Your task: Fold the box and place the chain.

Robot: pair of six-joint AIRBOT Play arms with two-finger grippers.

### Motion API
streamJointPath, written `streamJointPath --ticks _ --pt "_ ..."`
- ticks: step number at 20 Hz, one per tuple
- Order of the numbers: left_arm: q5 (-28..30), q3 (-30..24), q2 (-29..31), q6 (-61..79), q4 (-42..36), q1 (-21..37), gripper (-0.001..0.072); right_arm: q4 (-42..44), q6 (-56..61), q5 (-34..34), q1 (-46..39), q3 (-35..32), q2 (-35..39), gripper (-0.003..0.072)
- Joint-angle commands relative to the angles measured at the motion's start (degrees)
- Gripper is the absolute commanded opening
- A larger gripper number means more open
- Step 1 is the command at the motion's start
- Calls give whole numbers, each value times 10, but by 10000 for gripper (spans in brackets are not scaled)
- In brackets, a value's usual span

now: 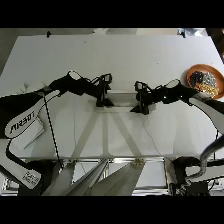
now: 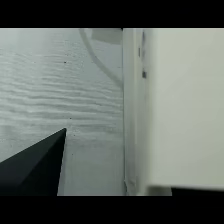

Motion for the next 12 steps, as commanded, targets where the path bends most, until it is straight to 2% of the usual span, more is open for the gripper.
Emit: streamJointPath --ticks 1,5,9,12 --pt "1 0 8 0 0 16 654 0 0 -2 0 0 0 398" --pt "12 0 39 0 1 55 654 0 0 -2 0 0 0 398" --pt "23 0 99 -8 26 83 651 1 0 -2 0 0 0 398" --pt "12 0 151 -130 78 77 633 1 0 -2 0 0 0 398"
